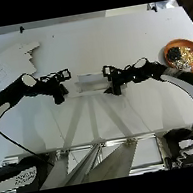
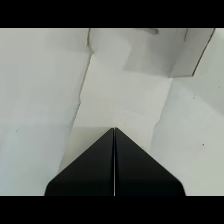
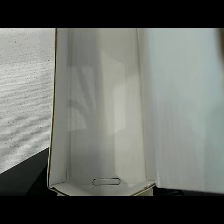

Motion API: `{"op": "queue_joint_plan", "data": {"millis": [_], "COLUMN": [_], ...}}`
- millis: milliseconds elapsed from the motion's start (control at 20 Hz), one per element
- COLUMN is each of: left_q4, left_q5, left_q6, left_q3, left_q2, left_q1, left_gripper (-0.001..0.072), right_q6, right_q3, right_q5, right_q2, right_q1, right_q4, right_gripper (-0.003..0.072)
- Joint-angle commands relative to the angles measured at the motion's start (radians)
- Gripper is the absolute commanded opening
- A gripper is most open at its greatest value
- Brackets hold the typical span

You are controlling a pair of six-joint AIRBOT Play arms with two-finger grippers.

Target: Fold the box and place the chain.

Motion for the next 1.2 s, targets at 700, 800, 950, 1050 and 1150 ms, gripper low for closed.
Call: {"op": "queue_joint_plan", "data": {"millis": [700,800,950,1050,1150], "left_q4": [-0.344,-0.329,-0.294,-0.205,-0.119], "left_q5": [-0.113,-0.081,-0.05,-0.045,-0.073], "left_q6": [0.504,0.486,0.432,0.337,0.257], "left_q3": [0.0,0.001,0.003,0.016,0.053], "left_q2": [0.095,0.095,0.094,0.088,0.066], "left_q1": [0.006,-0.012,-0.013,-0.008,-0.008], "left_gripper": [0.0512,0.0525,0.0601,0.0637,0.0637], "right_q6": [0.0,0.0,0.0,0.0,0.0], "right_q3": [0.0,0.0,0.0,0.0,0.0], "right_q5": [0.0,0.0,0.0,0.0,0.0], "right_q2": [0.0,0.0,0.0,0.0,0.0], "right_q1": [0.0,0.0,0.0,0.0,0.0], "right_q4": [0.0,0.0,0.0,0.0,0.0], "right_gripper": [0.0432,0.0432,0.0432,0.0432,0.0432]}}
